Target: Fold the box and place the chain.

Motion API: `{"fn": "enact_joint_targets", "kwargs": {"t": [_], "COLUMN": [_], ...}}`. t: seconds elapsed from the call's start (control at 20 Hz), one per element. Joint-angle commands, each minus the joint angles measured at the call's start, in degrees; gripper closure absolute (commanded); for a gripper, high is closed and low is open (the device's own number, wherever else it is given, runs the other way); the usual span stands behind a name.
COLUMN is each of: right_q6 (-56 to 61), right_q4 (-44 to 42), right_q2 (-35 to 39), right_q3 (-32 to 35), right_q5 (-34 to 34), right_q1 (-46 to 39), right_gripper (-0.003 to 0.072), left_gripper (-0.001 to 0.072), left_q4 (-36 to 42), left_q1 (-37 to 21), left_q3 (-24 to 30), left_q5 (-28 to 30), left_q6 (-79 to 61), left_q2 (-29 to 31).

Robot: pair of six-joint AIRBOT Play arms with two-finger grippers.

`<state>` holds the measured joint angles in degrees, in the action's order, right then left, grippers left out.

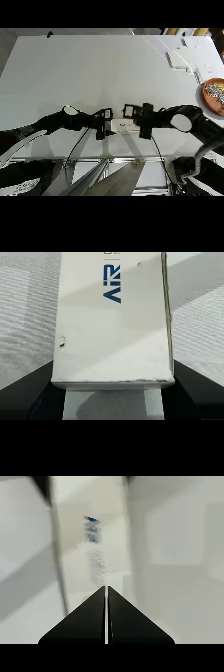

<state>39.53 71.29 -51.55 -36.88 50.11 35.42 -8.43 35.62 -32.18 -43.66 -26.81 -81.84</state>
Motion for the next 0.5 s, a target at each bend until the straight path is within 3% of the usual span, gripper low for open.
{"fn": "enact_joint_targets", "kwargs": {"t": [0.0, 0.25, 0.45], "right_q6": [13.2, 18.3, 20.8], "right_q4": [10.3, 11.2, 11.0], "right_q2": [4.4, 3.2, 0.8], "right_q3": [0.0, 0.1, 0.0], "right_q5": [3.8, 11.0, 16.3], "right_q1": [-9.1, -31.3, -38.2], "right_gripper": [0.0672, 0.0672, 0.0671], "left_gripper": [0.0499, 0.0499, 0.0499], "left_q4": [-0.2, -0.2, -0.2], "left_q1": [0.0, 0.0, 0.0], "left_q3": [0.0, 0.0, 0.0], "left_q5": [0.1, 0.1, 0.1], "left_q6": [-0.2, -0.2, -0.2], "left_q2": [0.0, 0.0, 0.0]}}
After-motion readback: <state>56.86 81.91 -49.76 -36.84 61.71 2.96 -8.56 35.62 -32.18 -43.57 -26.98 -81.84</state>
